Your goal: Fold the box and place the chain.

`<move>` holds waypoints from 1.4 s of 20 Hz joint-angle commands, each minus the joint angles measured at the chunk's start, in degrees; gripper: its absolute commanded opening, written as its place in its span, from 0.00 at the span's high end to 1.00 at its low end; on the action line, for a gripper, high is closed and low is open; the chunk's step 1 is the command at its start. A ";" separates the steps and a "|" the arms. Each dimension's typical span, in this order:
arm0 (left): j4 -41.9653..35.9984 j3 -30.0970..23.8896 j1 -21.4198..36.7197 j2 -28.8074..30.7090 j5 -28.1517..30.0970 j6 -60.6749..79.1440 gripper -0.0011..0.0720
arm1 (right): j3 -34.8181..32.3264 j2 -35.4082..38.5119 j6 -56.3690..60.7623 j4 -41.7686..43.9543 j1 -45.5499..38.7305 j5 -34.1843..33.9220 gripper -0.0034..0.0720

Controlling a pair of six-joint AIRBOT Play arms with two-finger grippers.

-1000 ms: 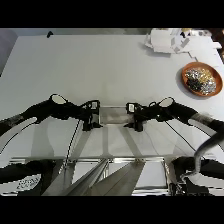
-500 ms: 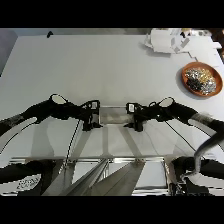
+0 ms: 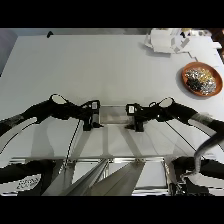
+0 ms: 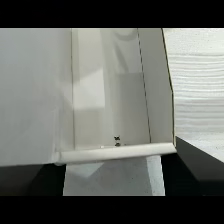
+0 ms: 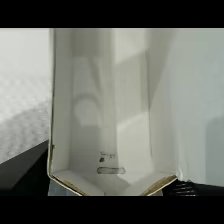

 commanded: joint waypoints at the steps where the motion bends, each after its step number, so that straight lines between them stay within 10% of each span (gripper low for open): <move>1: 0.09 -0.02 0.00 0.04 -0.22 -0.02 0.70 | 0.04 0.81 3.56 -1.44 -0.04 2.40 0.02; 13: 0.11 -0.02 0.00 0.02 -0.24 -0.02 0.70 | 0.07 15.82 31.67 -28.50 -0.04 4.22 0.11; 16: 0.09 -0.02 0.00 0.04 -0.22 -0.02 0.70 | 0.07 18.80 31.47 -27.78 -0.04 8.28 0.52; 18: 0.09 -0.02 0.00 0.04 -0.24 -0.02 0.70 | 0.07 20.41 30.80 -25.42 -0.02 10.23 0.93; 28: 0.09 -0.02 0.00 0.04 -0.24 -0.02 0.70 | 0.07 17.53 25.62 10.56 -0.02 -12.13 0.93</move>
